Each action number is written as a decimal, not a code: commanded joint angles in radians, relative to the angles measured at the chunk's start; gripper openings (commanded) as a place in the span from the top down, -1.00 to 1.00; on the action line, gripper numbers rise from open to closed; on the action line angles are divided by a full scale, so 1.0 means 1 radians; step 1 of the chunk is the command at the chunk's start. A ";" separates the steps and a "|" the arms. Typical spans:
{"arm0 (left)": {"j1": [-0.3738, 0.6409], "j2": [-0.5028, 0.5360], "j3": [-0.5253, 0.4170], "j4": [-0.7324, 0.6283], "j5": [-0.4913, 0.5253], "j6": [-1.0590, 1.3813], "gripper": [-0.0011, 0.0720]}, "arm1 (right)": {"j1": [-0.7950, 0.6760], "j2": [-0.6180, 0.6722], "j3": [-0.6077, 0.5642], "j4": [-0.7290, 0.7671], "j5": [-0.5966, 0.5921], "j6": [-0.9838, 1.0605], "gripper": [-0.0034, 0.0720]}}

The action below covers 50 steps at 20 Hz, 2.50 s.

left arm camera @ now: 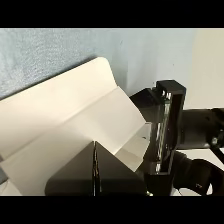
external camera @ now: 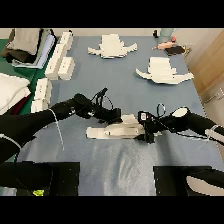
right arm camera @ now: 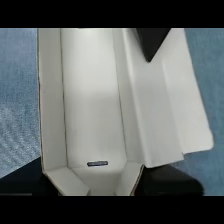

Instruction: Fold the box.

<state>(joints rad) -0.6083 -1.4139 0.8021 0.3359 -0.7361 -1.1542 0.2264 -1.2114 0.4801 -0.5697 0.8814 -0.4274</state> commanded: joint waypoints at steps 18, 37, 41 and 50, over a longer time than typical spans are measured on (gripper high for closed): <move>0.084 0.494 -0.086 0.518 -0.233 0.631 0.82 | 0.000 -0.001 0.001 0.001 0.000 0.000 -0.68; 0.059 0.322 -0.288 0.180 0.042 1.382 -0.19 | -0.001 -0.001 0.001 -0.002 0.000 0.000 -0.68; 0.059 0.317 -0.288 0.169 0.038 1.373 0.16 | -0.001 -0.001 0.001 -0.002 0.000 0.000 -0.68; -0.011 0.255 -0.288 0.003 0.113 1.472 0.64 | -0.001 -0.001 0.001 -0.002 0.000 0.000 -0.68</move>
<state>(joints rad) -0.5941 -1.1385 0.5148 0.4210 -0.6579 0.2569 0.2253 -1.2114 0.4805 -0.5724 0.8810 -0.4278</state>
